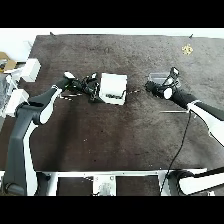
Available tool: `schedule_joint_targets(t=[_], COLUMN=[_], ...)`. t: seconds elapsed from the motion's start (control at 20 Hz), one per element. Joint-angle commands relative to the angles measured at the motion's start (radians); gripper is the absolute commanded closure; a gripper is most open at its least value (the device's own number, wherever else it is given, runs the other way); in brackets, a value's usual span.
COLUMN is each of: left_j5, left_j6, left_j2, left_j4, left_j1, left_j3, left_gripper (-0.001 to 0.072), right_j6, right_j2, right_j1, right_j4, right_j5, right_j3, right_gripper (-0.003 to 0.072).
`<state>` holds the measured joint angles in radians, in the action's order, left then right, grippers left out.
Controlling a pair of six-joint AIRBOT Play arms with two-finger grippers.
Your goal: Fold the box and place the chain.
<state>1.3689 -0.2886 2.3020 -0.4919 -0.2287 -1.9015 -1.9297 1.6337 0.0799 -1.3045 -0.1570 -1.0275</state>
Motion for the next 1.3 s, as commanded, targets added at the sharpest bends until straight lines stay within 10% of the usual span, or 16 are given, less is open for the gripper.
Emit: schedule_joint_targets(t=[0.0, 0.1, 0.25, 0.5, 0.85, 1.25], left_j5=[0.000, 0.000, 0.000, 0.000, 0.000, 0.000], left_j6=[0.000, 0.000, 0.000, 0.000, 0.000, 0.000], left_j2=[0.000, 0.000, 0.000, 0.000, 0.000, 0.000], left_j4=[0.000, 0.000, 0.000, 0.000, 0.000, 0.000], left_j1=[0.001, 0.001, 0.001, 0.001, 0.001, 0.001], left_j3=[-0.001, -0.001, -0.001, -0.001, -0.001, -0.001], left_gripper=[0.0302, 0.0302, 0.0302, 0.0302, 0.0302, 0.0302], right_j6=[-0.002, -0.002, -0.001, 0.000, -0.001, -0.044], right_j2=[0.079, 0.109, 0.100, -0.134, -0.505, -0.298], right_j1=[0.004, 0.006, 0.026, 0.112, 0.371, 0.547], right_j4=[0.039, 0.074, 0.074, -0.066, -0.169, -0.153], right_j5=[0.002, 0.003, -0.013, -0.178, -0.066, 0.049], right_j3=[-0.054, -0.084, -0.100, -0.081, -0.074, -0.073], right_gripper=[0.0368, 0.0372, 0.0680, 0.0681, 0.0681, 0.0681])
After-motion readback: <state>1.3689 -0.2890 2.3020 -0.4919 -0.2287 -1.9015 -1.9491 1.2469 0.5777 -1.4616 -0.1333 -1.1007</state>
